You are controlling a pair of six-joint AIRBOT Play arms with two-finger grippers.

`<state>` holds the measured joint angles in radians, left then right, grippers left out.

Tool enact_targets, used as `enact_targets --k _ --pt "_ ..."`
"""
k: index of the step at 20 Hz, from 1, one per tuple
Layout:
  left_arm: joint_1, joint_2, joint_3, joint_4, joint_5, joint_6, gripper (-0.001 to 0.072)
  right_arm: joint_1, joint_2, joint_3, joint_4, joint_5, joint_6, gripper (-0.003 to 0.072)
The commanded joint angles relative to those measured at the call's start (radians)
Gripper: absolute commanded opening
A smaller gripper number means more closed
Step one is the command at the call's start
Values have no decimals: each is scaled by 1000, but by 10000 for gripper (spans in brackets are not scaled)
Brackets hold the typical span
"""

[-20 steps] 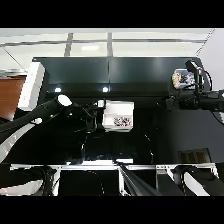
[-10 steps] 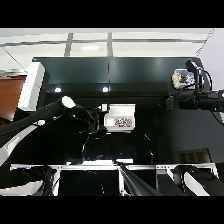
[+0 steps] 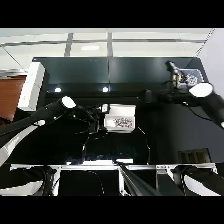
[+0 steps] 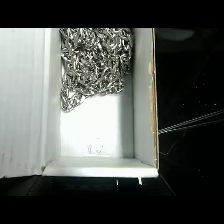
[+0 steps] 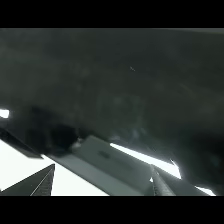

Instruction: Fold the box and place the chain.

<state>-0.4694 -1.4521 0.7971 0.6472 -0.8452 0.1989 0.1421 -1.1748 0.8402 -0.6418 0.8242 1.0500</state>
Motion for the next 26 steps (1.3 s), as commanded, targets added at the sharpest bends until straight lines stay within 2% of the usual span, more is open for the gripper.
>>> enact_targets --k 1,6,9,14,20,21,23,25,26 --pt "-1 -1 0 2 0 -1 467 92 -137 61 55 13 -159 709" --pt "-1 -1 0 2 0 -1 467 103 -129 80 36 282 -637 710" --pt "-1 -1 0 2 0 -1 467 105 -129 82 37 315 -760 709" --pt "-1 -1 0 1 -3 -1 467 140 -130 80 31 308 -801 709" --pt "-1 -1 0 -1 -4 -1 467 220 -130 80 -125 305 -743 708" --pt "-1 -1 0 -1 -4 -1 467 220 -129 81 -125 304 -743 650" --pt "-1 -1 0 -1 -4 -1 467 220 -129 81 -121 305 -743 593" --pt "-1 -1 0 -1 -4 -1 467 221 -129 81 -118 305 -743 592" --pt "-1 -1 0 -1 -4 -1 467 221 -128 81 -118 306 -743 530"
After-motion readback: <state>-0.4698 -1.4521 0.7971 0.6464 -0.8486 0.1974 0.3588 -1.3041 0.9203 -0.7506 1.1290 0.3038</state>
